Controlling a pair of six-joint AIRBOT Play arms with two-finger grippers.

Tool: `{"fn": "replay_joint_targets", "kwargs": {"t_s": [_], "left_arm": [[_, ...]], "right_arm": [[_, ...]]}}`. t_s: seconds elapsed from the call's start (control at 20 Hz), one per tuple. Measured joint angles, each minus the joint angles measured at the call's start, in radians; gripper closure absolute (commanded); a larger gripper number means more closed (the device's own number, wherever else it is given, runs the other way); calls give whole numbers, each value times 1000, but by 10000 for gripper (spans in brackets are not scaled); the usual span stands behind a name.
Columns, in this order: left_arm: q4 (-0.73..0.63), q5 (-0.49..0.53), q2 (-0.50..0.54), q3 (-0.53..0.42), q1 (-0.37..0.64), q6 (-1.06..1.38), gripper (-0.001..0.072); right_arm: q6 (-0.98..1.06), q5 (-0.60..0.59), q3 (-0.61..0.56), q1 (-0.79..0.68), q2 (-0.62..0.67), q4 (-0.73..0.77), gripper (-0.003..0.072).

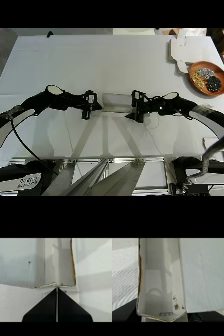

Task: Fold the box and place the chain.

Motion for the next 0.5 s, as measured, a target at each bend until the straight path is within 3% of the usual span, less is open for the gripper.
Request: {"fn": "replay_joint_targets", "kwargs": {"t_s": [0.1, 0.2, 0.4, 0.5], "left_arm": [[-31, 0, -1, 0, 0, 0, 509], [-50, 0, -2, 0, 0, 0, 409], [-67, 0, -8, 0, 0, -4, 413], [-71, 0, -10, 0, 0, -10, 461]], "right_arm": [[0, 0, 0, 0, 0, 0, 325], [0, 0, 0, 0, 0, 1, 325], [0, -1, 0, 0, 0, 1, 325], [0, -1, 0, 0, 0, 1, 325]]}}
